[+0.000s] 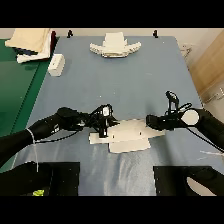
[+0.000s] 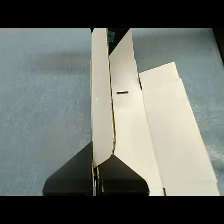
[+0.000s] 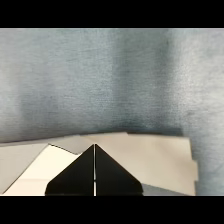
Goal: Fold the box.
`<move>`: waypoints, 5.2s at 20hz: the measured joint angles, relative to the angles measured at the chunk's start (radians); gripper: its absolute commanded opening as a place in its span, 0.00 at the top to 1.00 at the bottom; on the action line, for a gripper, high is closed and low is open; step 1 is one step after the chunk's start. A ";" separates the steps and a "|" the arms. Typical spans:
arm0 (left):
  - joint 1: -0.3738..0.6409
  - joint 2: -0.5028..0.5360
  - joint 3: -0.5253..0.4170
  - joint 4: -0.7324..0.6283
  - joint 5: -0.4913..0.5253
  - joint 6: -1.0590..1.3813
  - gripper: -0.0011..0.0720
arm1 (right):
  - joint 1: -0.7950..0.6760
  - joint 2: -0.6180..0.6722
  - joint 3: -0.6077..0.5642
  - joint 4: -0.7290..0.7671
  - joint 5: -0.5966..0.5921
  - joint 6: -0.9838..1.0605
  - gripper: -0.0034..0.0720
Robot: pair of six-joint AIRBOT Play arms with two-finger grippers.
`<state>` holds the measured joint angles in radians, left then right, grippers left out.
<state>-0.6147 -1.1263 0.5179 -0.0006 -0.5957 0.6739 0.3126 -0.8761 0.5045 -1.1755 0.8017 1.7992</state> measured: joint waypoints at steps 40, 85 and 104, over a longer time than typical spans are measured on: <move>-0.008 0.028 0.000 0.005 0.036 0.069 0.97 | 0.000 0.178 0.058 -0.257 -0.112 0.270 0.95; 0.119 -0.127 0.199 0.283 -0.266 -0.459 0.97 | 0.000 0.178 0.058 -0.257 -0.096 0.243 0.95; 0.112 -0.090 0.109 0.253 -0.251 -0.383 0.96 | 0.000 0.179 0.058 -0.161 0.080 0.126 0.95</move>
<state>-0.5026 -1.2163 0.6273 0.2523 -0.8471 0.2909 0.3130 -0.6975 0.5625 -1.3369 0.8814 1.9255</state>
